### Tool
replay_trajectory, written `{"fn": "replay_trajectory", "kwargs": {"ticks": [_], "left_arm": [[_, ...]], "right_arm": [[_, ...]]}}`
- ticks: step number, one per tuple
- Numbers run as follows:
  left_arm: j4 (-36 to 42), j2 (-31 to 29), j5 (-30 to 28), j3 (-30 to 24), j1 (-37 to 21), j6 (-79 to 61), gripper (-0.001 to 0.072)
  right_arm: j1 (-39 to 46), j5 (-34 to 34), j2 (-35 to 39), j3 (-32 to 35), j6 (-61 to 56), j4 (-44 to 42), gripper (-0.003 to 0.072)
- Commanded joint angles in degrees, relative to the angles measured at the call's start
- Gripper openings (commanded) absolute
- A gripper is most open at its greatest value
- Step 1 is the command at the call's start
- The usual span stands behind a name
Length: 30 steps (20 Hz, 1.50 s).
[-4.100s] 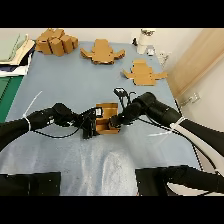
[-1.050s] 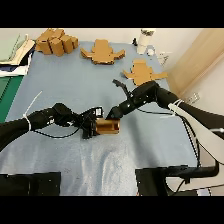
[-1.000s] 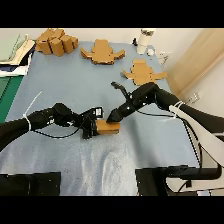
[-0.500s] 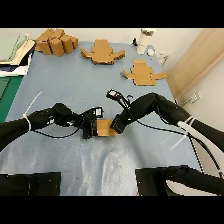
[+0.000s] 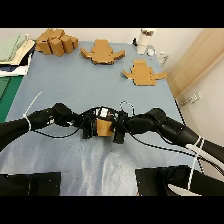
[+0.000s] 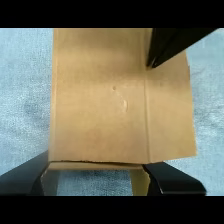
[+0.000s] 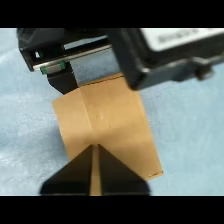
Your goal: Fold the box.
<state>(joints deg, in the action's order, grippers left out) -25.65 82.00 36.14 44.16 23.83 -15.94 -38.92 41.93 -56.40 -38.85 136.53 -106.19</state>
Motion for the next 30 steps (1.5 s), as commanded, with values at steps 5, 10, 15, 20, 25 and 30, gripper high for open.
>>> {"fn": "replay_trajectory", "kwargs": {"ticks": [5,10,15,20,25,30], "left_arm": [[-0.02,0.02,-0.02,0.07,0.02,-0.04,0.0529],[-0.02,0.02,0.0,0.07,0.02,-0.04,0.0529],[-0.02,0.02,-0.02,0.07,0.02,-0.04,0.0529],[-0.02,0.02,-0.02,0.07,0.02,-0.04,0.0529],[-0.02,0.02,-0.02,0.07,0.02,-0.04,0.0529],[-0.02,0.02,-0.02,0.07,0.02,-0.04,0.0529]], "right_arm": [[-2.01,-4.63,0.28,1.31,3.34,7.08,0.0428],[-2.47,-8.59,-2.69,1.31,6.51,7.8,0.0591],[-4.92,-9.49,-2.56,1.31,6.34,13.22,0.0561],[-5.18,-9.38,-1.86,1.29,5.84,15.61,0.044],[-5.18,-9.16,-0.66,1.29,5.84,16.46,0.0341],[-6.43,-7.85,0.83,1.29,5.81,16.46,0.0294]]}}
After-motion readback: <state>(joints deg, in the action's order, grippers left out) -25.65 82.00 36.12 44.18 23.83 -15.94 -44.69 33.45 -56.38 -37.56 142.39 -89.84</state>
